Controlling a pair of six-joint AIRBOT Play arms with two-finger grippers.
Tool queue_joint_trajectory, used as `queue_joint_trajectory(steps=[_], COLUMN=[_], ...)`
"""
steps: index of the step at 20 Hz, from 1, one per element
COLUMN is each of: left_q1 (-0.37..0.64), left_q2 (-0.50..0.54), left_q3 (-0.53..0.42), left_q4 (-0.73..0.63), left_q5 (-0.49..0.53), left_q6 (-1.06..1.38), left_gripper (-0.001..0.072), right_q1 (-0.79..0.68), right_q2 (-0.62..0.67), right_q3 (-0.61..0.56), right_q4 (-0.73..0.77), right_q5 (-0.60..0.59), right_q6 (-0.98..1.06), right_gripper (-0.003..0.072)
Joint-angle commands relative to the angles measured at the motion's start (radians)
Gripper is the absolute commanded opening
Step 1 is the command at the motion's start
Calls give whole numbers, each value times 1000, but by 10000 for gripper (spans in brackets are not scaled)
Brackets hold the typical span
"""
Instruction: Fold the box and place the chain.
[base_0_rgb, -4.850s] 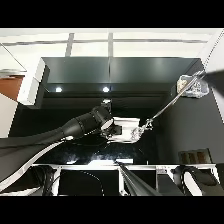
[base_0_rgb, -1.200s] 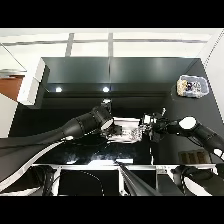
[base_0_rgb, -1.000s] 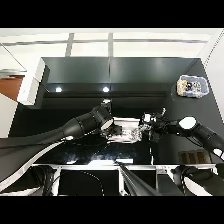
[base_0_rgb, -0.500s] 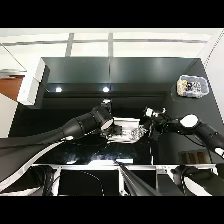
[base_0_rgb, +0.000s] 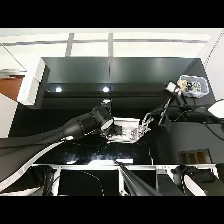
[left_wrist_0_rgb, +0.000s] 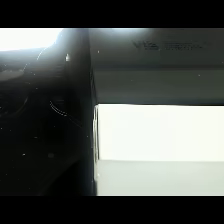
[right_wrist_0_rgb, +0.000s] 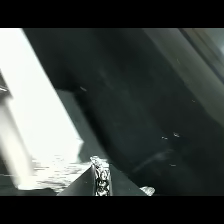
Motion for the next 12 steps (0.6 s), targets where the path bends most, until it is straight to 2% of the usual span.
queue_joint_trajectory(steps=[1,4,7,10,12], left_q1=[-1,-1,-1,-1,-1], left_q2=[0,0,0,-1,-1], left_q3=[0,0,0,0,0], left_q4=[0,0,0,1,1], left_q5=[1,1,1,2,2], left_q6=[0,0,0,0,1], left_gripper=[34,33,34,34,34], right_q1=[-8,1,38,92,134], right_q2=[66,68,68,68,68], right_q3=[82,82,82,82,82], right_q4=[73,333,512,556,526], right_q5=[209,309,299,275,207], right_q6=[161,172,166,164,164], right_gripper=[41,42,42,41,41])
